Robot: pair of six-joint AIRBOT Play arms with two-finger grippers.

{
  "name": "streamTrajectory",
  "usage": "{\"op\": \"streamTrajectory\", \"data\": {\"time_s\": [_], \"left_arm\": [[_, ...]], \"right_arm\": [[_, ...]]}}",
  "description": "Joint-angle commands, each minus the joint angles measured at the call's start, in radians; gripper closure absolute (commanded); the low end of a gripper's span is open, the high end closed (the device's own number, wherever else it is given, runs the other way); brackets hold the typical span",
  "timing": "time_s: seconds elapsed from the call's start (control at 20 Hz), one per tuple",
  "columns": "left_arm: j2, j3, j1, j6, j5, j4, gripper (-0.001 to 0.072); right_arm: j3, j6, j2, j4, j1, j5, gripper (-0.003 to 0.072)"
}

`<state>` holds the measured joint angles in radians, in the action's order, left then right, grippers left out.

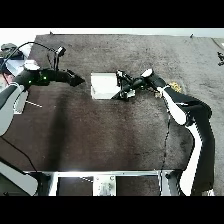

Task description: Fold the box and place the chain.

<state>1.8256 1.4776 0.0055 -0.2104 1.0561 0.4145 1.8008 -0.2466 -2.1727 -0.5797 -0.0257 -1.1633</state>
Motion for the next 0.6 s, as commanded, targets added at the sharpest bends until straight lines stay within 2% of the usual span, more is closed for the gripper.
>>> {"op": "streamTrajectory", "data": {"time_s": [0.0, 0.1, 0.2, 0.25, 0.3, 0.55], "left_arm": [[0.148, 0.149, 0.002, 0.115, 0.113, 0.001, 0.0162], [0.239, 0.24, 0.002, 0.216, 0.241, 0.013, 0.0161], [0.286, 0.254, -0.002, 0.388, 0.279, 0.017, 0.0158], [0.301, 0.254, -0.008, 0.456, 0.298, 0.035, 0.0035], [0.314, 0.252, -0.018, 0.496, 0.312, 0.058, -0.0011], [0.337, 0.243, -0.043, 0.625, 0.317, 0.075, -0.0011]], "right_arm": [[0.0, 0.0, 0.0, 0.0, 0.0, 0.0, 0.035], [0.0, 0.0, 0.0, 0.0, 0.0, 0.0, 0.035], [0.0, 0.0, 0.0, 0.0, 0.0, -0.001, 0.035], [0.0, 0.0, 0.0, 0.0, 0.0, 0.0, 0.035], [0.0, 0.0, 0.0, 0.0, 0.0, 0.0, 0.035], [0.0, 0.0, 0.0, 0.0, 0.0, 0.0, 0.035]]}}
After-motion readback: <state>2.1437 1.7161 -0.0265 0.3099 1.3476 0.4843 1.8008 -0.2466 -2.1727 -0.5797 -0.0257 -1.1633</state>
